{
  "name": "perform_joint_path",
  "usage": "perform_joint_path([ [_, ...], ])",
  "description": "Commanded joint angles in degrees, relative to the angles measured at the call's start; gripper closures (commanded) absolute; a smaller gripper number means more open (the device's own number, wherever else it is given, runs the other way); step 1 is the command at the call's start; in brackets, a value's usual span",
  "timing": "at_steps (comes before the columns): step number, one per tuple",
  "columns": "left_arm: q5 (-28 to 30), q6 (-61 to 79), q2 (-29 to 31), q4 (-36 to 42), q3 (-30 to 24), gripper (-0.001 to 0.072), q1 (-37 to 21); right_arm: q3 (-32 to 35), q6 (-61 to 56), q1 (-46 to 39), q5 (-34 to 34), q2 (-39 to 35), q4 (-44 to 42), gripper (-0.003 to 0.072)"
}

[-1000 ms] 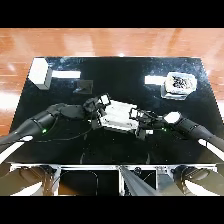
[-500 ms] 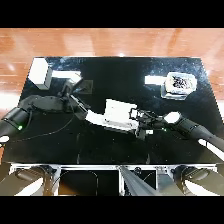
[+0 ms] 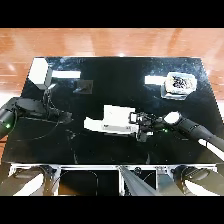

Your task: Fold the box and place the chain.

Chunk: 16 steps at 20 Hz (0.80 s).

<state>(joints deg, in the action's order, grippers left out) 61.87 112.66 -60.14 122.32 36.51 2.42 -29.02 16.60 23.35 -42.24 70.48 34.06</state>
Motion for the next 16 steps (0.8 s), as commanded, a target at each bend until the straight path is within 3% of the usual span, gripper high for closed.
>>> perform_joint_path([
  [1,4.9,-2.2,0.0,1.4,-2.3,0.0689,-0.9,0.0,1.2,0.0,-1.8,0.0,1.1,0.0119],
  [8,3.7,-3.7,-1.5,2.0,-2.7,0.0689,-0.6,0.0,1.2,0.0,-1.4,0.0,1.1,0.0119],
  [16,-3.3,-4.4,-11.3,6.3,-2.7,0.069,7.1,0.0,0.8,0.0,-0.9,0.0,0.9,0.012],
])
